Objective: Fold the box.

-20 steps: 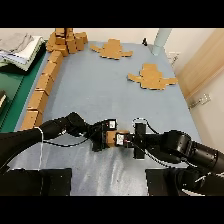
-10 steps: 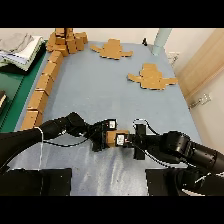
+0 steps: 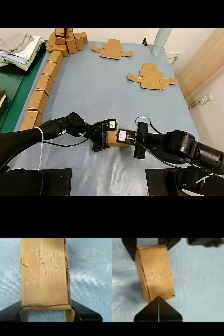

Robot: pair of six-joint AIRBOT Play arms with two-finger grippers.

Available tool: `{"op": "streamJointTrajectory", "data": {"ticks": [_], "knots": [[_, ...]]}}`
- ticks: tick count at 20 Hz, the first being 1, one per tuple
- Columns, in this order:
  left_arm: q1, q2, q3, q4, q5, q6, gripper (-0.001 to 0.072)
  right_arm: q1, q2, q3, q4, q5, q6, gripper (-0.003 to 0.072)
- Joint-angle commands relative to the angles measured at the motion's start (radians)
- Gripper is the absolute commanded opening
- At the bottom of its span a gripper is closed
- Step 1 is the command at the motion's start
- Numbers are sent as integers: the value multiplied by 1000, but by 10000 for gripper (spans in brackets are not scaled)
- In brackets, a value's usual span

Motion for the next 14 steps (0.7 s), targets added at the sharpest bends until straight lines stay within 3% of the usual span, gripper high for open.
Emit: {"op": "streamJointTrajectory", "data": {"ticks": [1,7,14], "knots": [[0,0,0,0,0,0,596,-1,34,24,-71,-61,225,4],[0,0,0,0,0,0,596,-1,38,24,-98,-95,542,3],[0,0,3,-6,0,-1,596,-1,35,24,-125,-97,1048,3]]}}
